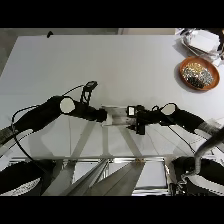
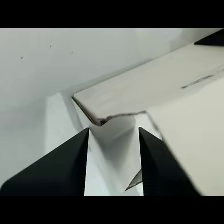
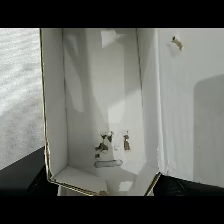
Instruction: Fold the box and place the chain.
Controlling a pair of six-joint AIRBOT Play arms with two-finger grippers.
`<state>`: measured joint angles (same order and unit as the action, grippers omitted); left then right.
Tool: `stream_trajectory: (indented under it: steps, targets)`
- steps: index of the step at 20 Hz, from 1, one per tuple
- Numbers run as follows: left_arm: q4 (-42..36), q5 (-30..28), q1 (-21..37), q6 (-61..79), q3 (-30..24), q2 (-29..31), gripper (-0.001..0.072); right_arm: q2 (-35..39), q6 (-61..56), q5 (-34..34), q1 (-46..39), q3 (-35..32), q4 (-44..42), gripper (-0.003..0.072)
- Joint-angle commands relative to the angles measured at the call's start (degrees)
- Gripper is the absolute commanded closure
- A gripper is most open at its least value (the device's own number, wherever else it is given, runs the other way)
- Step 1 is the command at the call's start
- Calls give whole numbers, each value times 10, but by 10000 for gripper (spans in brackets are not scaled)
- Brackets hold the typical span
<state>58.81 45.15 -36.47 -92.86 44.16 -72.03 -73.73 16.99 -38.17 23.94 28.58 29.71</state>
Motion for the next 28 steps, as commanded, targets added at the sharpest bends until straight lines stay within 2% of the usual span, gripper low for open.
stream_trajectory:
  steps: [1,3,8,11,15,21,22,24,25,28]
  targets:
    - [46,37,-16,-78,48,-30,355,0,0,0,0,0,0,286]
    - [72,70,-25,-131,75,-53,355,0,0,0,0,0,0,286]
    - [114,90,-46,-230,110,-93,357,0,0,0,0,0,0,286]
    - [134,110,-58,-287,112,-99,357,0,0,0,0,0,0,286]
    - [155,104,-75,-333,112,-101,358,0,0,0,0,0,0,286]
    - [167,106,-92,-337,113,-124,368,0,0,0,0,0,0,286]
    - [167,106,-96,-336,113,-130,379,0,0,0,0,0,0,286]
    - [168,106,-102,-332,117,-140,456,0,0,0,0,0,0,286]
    - [169,106,-104,-332,122,-144,459,0,0,0,0,0,0,286]
    - [180,106,-108,-331,139,-150,646,0,0,0,0,0,0,286]
